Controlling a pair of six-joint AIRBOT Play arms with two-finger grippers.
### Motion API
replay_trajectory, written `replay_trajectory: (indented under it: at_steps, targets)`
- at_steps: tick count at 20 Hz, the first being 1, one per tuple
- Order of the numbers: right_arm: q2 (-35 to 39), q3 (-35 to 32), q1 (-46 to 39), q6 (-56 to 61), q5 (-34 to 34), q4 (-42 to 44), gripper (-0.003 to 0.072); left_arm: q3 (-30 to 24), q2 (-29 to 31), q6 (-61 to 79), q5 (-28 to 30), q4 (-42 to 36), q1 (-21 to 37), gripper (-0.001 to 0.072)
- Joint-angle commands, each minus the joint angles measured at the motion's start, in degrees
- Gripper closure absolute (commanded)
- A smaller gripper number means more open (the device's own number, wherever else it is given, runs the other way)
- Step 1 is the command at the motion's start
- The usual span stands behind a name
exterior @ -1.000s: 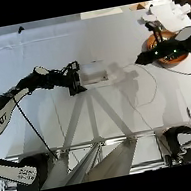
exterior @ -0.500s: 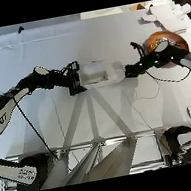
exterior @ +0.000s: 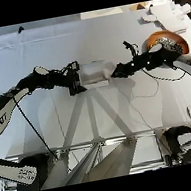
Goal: Fold the box and place the chain.
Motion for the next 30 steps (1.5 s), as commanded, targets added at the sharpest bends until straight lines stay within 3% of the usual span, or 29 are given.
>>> replay_trajectory:
  at_steps: [1, 4, 6, 7, 8, 9, 14, 19, 30]
  targets:
    - [0.44, 0.0, 0.85, -0.33, 0.2, 2.97, 0.0425, -0.02, -0.04, 0.02, 0.0, 0.02, 0.0, 0.0596]
    - [1.66, 0.0, 2.56, -0.35, -0.61, 3.08, 0.0424, -0.02, -0.04, 0.02, 0.0, 0.02, 0.0, 0.0596]
    - [2.51, 0.0, 3.85, -0.35, -2.67, 2.99, 0.0379, -0.02, -0.04, 0.02, 0.0, 0.02, 0.0, 0.0596]
    - [2.91, 0.0, 4.39, -0.52, -4.26, 2.49, 0.0329, -0.02, -0.04, 0.02, 0.0, 0.02, 0.0, 0.0596]
    - [3.48, 0.0, 4.98, -0.52, -6.54, 0.81, 0.0213, -0.02, -0.04, 0.02, 0.0, 0.02, 0.0, 0.0596]
    - [4.13, 0.0, 5.55, -0.28, -8.63, -1.55, 0.0195, -0.02, -0.04, 0.02, -0.02, 0.02, 0.0, 0.0596]
    - [5.29, 0.02, 9.01, 5.88, -13.35, -9.97, 0.0206, -0.02, -0.04, 0.02, -0.02, 0.02, 0.0, 0.0596]
    - [5.31, 0.02, 13.0, 8.61, -19.19, -11.98, 0.0207, -0.02, -0.04, 0.02, 0.0, 0.02, 0.0, 0.0596]
    - [6.75, 2.36, 19.41, 31.76, -23.41, -37.18, 0.0207, -0.02, -0.04, 0.02, 0.0, 0.02, 0.0, 0.0596]
